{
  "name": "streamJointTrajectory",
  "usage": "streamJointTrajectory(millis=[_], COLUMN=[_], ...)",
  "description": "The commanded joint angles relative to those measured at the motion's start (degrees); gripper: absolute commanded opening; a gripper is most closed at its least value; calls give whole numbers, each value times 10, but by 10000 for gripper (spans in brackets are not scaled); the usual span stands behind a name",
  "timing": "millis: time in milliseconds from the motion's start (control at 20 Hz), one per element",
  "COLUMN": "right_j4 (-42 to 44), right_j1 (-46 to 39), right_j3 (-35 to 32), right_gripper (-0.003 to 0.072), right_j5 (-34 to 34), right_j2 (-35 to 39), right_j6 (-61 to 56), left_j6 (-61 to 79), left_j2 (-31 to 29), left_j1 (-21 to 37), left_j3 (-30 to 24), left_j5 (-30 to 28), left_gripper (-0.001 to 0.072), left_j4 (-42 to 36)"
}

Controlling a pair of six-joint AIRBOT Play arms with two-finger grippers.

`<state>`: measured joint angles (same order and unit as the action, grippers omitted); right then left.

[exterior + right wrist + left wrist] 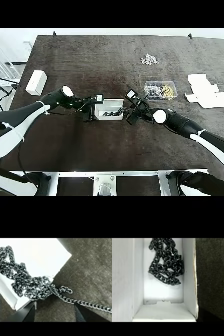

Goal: Fold the box and place the chain.

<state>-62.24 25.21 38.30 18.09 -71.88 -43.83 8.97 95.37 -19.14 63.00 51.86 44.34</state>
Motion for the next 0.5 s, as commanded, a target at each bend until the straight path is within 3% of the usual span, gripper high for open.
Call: streamJointTrajectory(millis=[0, 350, 400, 450], right_j4=[19, 22, 22, 22], right_j1=[4, 25, 25, 25], right_j3=[-1, -1, -1, -1], right_gripper=[567, 565, 516, 415], right_j5=[-17, -94, -106, -125], right_j2=[-14, -58, -63, -65], right_j6=[4, 4, 4, 4], left_j6=[0, 0, 0, 0], left_j2=[0, 0, 0, 0], left_j1=[0, 0, 0, 0], left_j3=[0, 0, 0, 0], left_j5=[0, 0, 0, 0], left_gripper=[475, 476, 475, 475], left_j4=[0, 0, 0, 0])
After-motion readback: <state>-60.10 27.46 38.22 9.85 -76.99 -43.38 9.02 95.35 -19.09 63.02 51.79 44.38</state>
